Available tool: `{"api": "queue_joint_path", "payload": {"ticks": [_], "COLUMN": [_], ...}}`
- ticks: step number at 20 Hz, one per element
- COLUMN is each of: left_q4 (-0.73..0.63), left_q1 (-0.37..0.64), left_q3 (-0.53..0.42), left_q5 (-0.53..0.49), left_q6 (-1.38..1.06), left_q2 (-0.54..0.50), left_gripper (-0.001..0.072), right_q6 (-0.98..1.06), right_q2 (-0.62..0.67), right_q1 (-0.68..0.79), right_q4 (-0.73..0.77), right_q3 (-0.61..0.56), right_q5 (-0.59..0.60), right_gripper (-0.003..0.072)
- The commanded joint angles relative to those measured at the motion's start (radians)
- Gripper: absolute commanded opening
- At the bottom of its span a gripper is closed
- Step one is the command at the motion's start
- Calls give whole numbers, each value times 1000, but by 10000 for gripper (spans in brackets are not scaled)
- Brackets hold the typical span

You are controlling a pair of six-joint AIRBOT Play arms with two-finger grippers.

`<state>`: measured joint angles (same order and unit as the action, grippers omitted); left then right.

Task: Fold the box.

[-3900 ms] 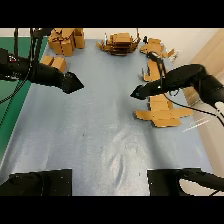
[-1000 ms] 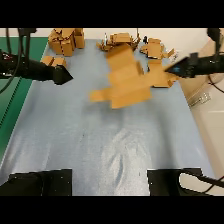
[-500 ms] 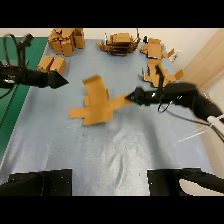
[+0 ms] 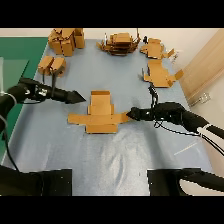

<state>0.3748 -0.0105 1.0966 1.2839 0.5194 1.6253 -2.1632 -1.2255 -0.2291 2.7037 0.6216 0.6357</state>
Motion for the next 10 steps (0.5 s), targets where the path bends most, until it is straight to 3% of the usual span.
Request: {"api": "queue_joint_path", "payload": {"ticks": [1,5,10], "left_q4": [-61,-69,-76], "left_q1": [-47,-61,-64], "left_q3": [10,74,201], "left_q5": [13,-37,-10], "left_q6": [-116,-156,-183], "left_q2": [120,193,252], "left_gripper": [675,675,674], "right_q6": [-21,-22,-29], "right_q2": [-2,-1,-2], "right_q1": [-2,-2,-2], "right_q4": [0,1,1], "right_q3": [-10,-10,-10], "right_q5": [-32,-21,2], "right_gripper": [6,6,5]}}
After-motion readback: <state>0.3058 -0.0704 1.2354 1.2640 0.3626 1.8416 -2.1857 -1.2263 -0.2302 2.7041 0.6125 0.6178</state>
